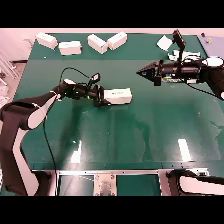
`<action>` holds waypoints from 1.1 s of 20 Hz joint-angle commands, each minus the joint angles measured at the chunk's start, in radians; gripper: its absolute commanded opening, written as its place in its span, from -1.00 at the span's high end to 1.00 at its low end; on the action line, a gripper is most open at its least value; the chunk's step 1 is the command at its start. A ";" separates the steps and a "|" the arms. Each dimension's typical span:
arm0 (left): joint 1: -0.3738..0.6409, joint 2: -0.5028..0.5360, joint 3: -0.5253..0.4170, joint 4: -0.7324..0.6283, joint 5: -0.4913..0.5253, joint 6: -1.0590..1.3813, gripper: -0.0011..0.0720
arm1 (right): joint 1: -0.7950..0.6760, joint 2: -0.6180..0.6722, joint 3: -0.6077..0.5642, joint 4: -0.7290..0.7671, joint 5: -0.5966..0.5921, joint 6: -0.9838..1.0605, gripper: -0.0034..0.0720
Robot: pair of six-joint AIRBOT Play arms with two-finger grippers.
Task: Fold the box and place the chain.
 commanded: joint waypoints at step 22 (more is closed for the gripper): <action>0.089 0.468 -0.116 0.450 0.644 -0.755 0.93 | -0.021 0.007 -0.012 0.006 -0.015 0.164 0.89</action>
